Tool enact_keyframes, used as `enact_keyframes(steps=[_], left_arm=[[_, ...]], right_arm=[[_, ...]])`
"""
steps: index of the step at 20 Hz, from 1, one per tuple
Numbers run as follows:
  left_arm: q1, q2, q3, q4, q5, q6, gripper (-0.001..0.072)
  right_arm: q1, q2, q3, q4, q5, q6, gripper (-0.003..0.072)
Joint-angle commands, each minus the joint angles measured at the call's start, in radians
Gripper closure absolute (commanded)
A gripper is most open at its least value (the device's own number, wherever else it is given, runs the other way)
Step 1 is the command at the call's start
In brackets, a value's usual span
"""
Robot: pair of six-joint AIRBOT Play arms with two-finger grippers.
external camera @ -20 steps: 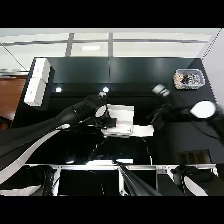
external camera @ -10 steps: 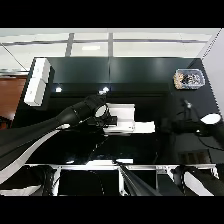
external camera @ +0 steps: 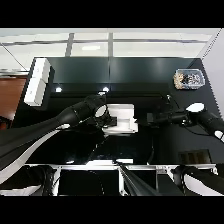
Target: Fold the box and place the chain.
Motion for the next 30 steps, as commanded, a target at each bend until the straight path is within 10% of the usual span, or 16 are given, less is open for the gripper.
enact_keyframes(steps=[1, 6, 7, 21, 30], left_arm=[[0.0, 0.0, 0.0, 0.0, -0.001, 0.0, 0.0683], [0.0, 0.0, 0.0, 0.0, -0.002, 0.0, 0.0683], [0.0, 0.0, 0.0, -0.001, -0.002, 0.0, 0.0683], [0.0, 0.0, 0.0, -0.005, -0.001, 0.0, 0.0683], [0.0, 0.0, 0.0, -0.004, 0.0, 0.0, 0.0683]], right_arm=[[0.011, -0.008, 0.068, -0.006, 0.069, -0.018, -0.0013], [0.042, -0.008, 0.068, -0.013, 0.073, 0.068, 0.0005], [0.056, -0.008, 0.068, -0.015, 0.074, 0.071, 0.0157], [0.322, -0.009, 0.103, -0.145, -0.162, 0.281, 0.0163], [0.485, -0.032, 0.253, -0.649, -0.187, 0.798, 0.0221]])
